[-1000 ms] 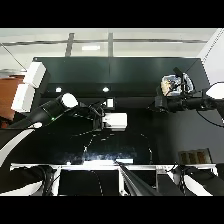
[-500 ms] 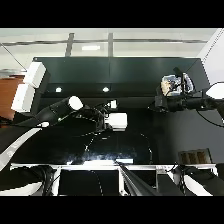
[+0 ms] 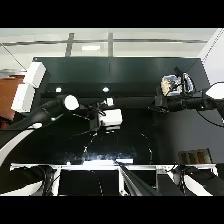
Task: Fold the box and place the chain.
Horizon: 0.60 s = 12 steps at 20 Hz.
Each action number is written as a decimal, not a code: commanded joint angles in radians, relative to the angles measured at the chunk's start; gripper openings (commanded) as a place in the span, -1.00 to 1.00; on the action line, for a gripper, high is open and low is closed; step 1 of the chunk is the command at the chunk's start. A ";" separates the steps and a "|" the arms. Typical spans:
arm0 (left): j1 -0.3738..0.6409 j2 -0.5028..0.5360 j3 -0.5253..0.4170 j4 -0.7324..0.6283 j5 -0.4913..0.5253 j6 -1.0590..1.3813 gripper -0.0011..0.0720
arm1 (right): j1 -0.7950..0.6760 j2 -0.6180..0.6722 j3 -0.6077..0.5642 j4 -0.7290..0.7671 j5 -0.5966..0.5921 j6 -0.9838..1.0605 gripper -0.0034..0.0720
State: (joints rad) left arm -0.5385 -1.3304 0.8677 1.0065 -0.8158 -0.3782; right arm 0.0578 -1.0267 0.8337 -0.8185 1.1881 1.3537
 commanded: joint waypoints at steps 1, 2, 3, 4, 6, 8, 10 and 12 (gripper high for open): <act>0.113 0.108 0.002 0.074 -0.116 -0.156 0.10 | 0.000 0.001 0.000 -0.006 -0.008 -0.001 -0.83; 0.172 0.144 0.002 0.089 -0.157 -0.217 0.10 | 0.000 0.001 0.000 -0.006 -0.008 -0.005 -0.83; 0.233 0.175 0.002 0.108 -0.196 -0.278 0.10 | 0.000 0.001 0.000 -0.006 -0.008 -0.015 -0.83; 0.307 0.206 0.001 0.135 -0.253 -0.349 0.10 | 0.000 0.001 0.000 -0.006 -0.007 -0.021 -0.84; 0.460 0.254 -0.012 0.170 -0.333 -0.418 0.10 | 0.000 0.001 0.000 -0.005 -0.007 -0.026 -0.83; 0.634 0.289 -0.042 0.209 -0.349 -0.479 0.11 | 0.000 0.001 0.000 -0.004 -0.007 -0.039 -0.84; 0.822 0.296 -0.054 0.209 -0.391 -0.524 0.11 | 0.000 0.001 0.000 -0.003 -0.008 -0.073 -0.84; 0.999 0.297 -0.056 0.210 -0.467 -0.533 0.11 | 0.000 0.001 0.000 -0.003 -0.011 -0.081 -0.84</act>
State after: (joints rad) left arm 0.2276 -1.0531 0.8234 1.1950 -1.1732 -0.8436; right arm 0.0578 -1.0267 0.8337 -0.8227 1.1805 1.2987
